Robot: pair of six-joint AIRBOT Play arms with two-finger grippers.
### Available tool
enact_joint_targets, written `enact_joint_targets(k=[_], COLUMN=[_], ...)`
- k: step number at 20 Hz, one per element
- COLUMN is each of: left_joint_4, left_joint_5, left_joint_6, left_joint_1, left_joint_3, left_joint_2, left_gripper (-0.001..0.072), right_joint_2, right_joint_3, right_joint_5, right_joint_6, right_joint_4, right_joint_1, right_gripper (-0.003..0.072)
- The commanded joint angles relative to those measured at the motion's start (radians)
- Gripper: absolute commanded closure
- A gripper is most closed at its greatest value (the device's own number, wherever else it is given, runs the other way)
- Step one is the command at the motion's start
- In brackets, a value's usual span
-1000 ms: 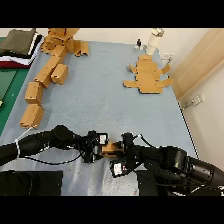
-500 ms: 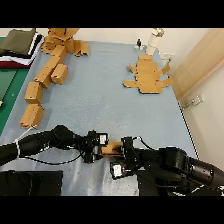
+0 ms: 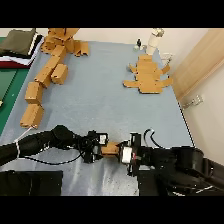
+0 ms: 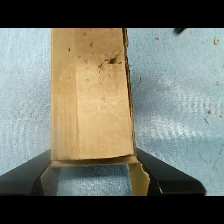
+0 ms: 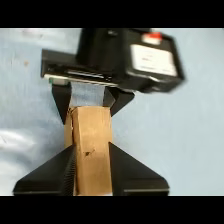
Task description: Fold the box.
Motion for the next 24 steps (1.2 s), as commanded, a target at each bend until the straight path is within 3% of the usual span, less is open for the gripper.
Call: enact_joint_targets(k=[1,2,4,6,8,11,12,17,24], left_joint_4=[0.000,0.000,0.000,0.000,0.000,0.000,0.000,0.000,0.000], left_joint_5=[0.000,0.000,0.000,0.000,0.000,0.000,0.000,0.000,0.000], left_joint_6=[0.000,0.000,0.000,0.000,0.000,0.000,0.000,0.000,0.000], left_joint_1=[0.001,0.001,0.001,0.001,0.001,0.001,0.001,0.001,0.001], left_joint_3=[0.000,0.000,0.000,0.000,0.000,0.000,0.000,0.000,0.000], left_joint_2=[0.000,0.000,0.000,0.000,0.000,0.000,0.000,0.000,0.000], left_gripper=[0.0177,0.0177,0.0177,0.0177,0.0176,0.0177,0.0177,0.0177,0.0177], right_joint_2=[0.035,0.032,0.031,0.029,0.028,0.019,0.004,-0.077,-0.082], right_joint_3=[0.024,0.021,-0.005,-0.069,-0.182,-0.315,-0.321,-0.322,-0.322], right_joint_5=[-0.144,-0.163,-0.163,-0.083,0.176,0.718,0.772,0.723,0.607], right_joint_6=[0.684,0.847,0.984,1.095,1.268,1.397,1.408,1.407,1.407], right_joint_4=[-0.004,0.016,0.121,0.242,0.336,0.417,0.410,0.410,0.401], right_joint_1=[0.000,0.000,0.000,-0.001,-0.001,0.000,0.000,-0.030,-0.018], right_gripper=[0.0690,0.0683,0.0683,0.0683,0.0683,0.0684,0.0683,0.0683,0.0683])
